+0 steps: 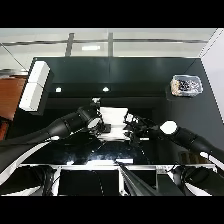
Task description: Fold the box and place the chain.
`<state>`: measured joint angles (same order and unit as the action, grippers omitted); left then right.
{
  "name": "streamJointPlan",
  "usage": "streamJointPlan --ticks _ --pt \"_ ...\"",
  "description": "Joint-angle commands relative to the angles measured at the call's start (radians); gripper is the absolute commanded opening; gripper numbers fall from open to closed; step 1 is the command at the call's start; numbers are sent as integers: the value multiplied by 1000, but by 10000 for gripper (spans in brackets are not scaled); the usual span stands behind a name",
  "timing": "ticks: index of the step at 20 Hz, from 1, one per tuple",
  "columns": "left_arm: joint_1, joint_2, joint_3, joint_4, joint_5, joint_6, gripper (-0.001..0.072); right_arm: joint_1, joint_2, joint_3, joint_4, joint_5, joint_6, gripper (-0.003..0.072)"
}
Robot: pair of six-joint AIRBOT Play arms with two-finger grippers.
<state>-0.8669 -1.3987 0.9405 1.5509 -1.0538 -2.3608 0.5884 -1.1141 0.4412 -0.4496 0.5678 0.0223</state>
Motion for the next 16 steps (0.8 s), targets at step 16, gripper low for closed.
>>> streamJointPlan --ticks 16 --pt "0 1 1 12 6 2 27 -645 291 -12 -388 574 1146 19"
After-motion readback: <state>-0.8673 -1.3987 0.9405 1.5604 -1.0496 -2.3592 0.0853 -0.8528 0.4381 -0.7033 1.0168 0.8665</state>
